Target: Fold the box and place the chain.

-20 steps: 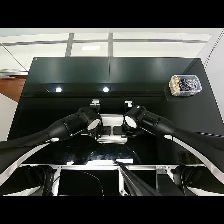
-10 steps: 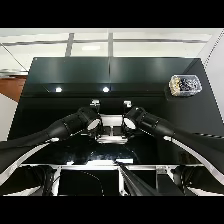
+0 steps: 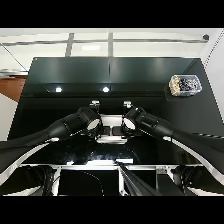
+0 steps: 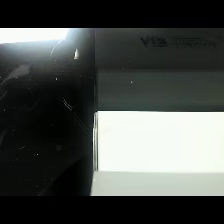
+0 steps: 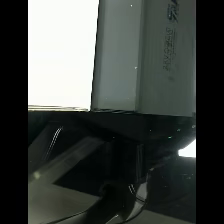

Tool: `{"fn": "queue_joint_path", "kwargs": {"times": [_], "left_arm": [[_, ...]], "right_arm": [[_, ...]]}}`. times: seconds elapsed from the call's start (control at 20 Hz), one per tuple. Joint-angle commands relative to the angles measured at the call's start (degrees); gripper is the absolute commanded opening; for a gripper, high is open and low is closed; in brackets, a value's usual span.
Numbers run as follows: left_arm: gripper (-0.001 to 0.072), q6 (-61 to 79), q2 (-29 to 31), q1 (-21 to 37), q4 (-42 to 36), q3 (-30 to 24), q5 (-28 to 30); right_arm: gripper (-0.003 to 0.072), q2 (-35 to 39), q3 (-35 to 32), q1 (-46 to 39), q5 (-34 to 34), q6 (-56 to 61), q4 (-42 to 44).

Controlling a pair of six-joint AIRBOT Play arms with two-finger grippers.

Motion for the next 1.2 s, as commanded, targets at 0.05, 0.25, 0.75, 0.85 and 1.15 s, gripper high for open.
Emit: {"fn": "queue_joint_path", "kwargs": {"times": [0.05, 0.25, 0.75, 0.85, 1.15], "left_arm": [[0.0029, 0.17, -0.04, 0.0, 0.2, 0.02, 0.11], [0.0029, 0.33, -0.04, 0.0, 0.22, 0.02, -0.02], [0.0029, 0.31, -0.04, 0.0, 0.2, 0.02, 0.04], [0.0029, 0.31, -0.04, 0.0, 0.11, 0.02, 0.04], [0.0029, 0.33, -0.04, -0.02, 0.0, 0.02, -0.2]], "right_arm": [[0.009, 0.02, 0.07, 0.04, 0.22, -0.2, -0.09], [0.0279, 0.9, 0.37, 0.04, 2.75, -0.24, -1.73], [0.0279, 12.31, 3.28, -4.66, 10.16, -10.64, -3.19], [0.028, 15.74, 6.08, -7.67, 12.72, -14.69, -3.28], [0.0276, 23.23, 8.22, -19.43, 15.56, -20.74, -21.94]]}}
